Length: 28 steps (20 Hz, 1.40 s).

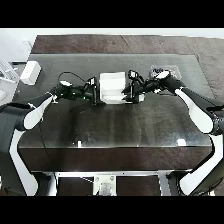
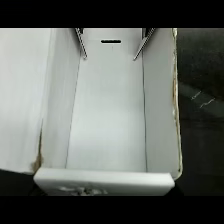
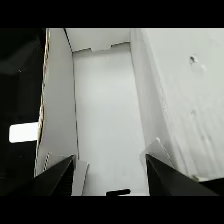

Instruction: Fold the box and place the chain.

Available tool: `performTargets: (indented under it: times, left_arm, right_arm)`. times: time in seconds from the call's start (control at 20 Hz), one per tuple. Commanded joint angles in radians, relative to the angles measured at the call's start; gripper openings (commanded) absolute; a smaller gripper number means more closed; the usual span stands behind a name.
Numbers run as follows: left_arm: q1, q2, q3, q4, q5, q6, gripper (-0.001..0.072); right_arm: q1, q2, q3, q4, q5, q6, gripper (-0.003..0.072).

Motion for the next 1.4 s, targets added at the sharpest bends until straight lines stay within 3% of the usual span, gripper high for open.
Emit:
performTargets:
  times: [0.0, 0.05, 0.15, 0.2, 0.25, 0.55, 0.8, 1.0, 1.35]
  left_arm:
    - [0.000, 0.000, 0.000, 0.000, 0.002, 0.005, 0.0535]
    - [0.000, 0.000, 0.000, 0.000, 0.002, 0.005, 0.0536]
    - [0.000, 0.000, 0.000, 0.000, 0.002, 0.004, 0.0536]
    - [0.000, 0.000, 0.000, 0.000, 0.002, 0.005, 0.0536]
    - [0.000, 0.000, 0.000, 0.000, 0.002, 0.005, 0.0536]
    - [0.000, 0.000, 0.000, 0.000, 0.002, 0.004, 0.0536]
    - [0.000, 0.000, 0.000, 0.000, 0.002, 0.004, 0.0536]
    - [0.000, 0.000, 0.000, 0.000, 0.002, 0.005, 0.0536]
    - [0.000, 0.000, 0.000, 0.000, 0.002, 0.004, 0.0536]
  right_arm:
    - [-0.006, -0.001, 0.000, -0.010, -0.036, -0.011, 0.0517]
    - [-0.006, -0.001, 0.000, -0.026, -0.035, -0.011, 0.0392]
    - [-0.011, -0.001, 0.000, -0.056, -0.034, -0.002, 0.0261]
    - [-0.019, 0.000, 0.000, -0.056, -0.031, 0.015, 0.0117]
    - [-0.028, 0.002, 0.000, -0.058, -0.023, 0.021, 0.0020]
    - [-0.110, 0.064, 0.000, -0.059, -0.005, 0.132, 0.0012]
    - [-0.154, 0.170, 0.000, -0.060, -0.008, 0.494, 0.0010]
    - [-0.255, 0.167, -0.007, -0.059, -0.009, 0.845, 0.0012]
    - [-0.364, 0.119, -0.085, -0.059, -0.001, 1.052, 0.0011]
